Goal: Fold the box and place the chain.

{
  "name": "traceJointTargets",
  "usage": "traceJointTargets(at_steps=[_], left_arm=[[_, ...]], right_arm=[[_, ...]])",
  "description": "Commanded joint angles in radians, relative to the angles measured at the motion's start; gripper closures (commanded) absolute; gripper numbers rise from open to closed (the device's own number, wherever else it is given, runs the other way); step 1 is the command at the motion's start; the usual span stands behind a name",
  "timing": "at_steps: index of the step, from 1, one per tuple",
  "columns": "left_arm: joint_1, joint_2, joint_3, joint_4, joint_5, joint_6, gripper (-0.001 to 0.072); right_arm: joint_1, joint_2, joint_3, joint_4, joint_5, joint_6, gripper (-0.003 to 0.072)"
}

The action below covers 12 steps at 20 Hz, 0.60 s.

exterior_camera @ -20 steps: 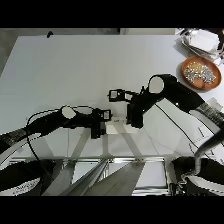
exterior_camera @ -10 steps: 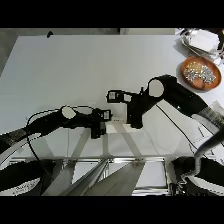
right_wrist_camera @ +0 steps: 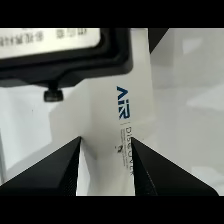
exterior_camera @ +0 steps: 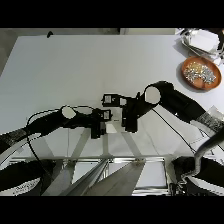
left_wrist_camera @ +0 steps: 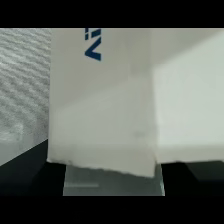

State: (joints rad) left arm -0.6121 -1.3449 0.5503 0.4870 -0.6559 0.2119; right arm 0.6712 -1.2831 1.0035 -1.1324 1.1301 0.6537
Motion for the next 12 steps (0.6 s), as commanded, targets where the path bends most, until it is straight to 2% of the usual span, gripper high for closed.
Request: traceJointTargets(at_steps=[1, 2, 3, 4, 6, 8, 12], left_arm=[[0.0, 0.0, 0.0, 0.0, 0.0, 0.0, 0.0573], [0.0, 0.0, 0.0, 0.0, 0.0, 0.0, 0.0573], [0.0, 0.0, 0.0, 0.0, 0.0, 0.0, 0.0573], [0.0, 0.0, 0.0, 0.0, 0.0, 0.0, 0.0573], [0.0, 0.0, 0.0, 0.0, 0.0, 0.0, 0.0573], [0.0, 0.0, 0.0, 0.0, 0.0, 0.0, 0.0573], [0.0, 0.0, 0.0, 0.0, 0.0, 0.0, 0.0573]], right_arm=[[0.003, 0.0, -0.003, -0.015, -0.04, 0.02, 0.0352], [0.003, 0.0, -0.004, -0.03, -0.042, 0.031, 0.0372], [0.003, 0.0, -0.004, -0.04, -0.038, 0.031, 0.0447], [0.003, 0.0, -0.004, -0.041, -0.037, 0.031, 0.0449], [0.011, 0.002, -0.004, -0.036, -0.011, 0.031, 0.0437], [0.032, 0.007, -0.004, -0.035, 0.031, 0.03, 0.0343], [0.039, 0.007, -0.014, -0.066, 0.014, 0.027, 0.0344]])
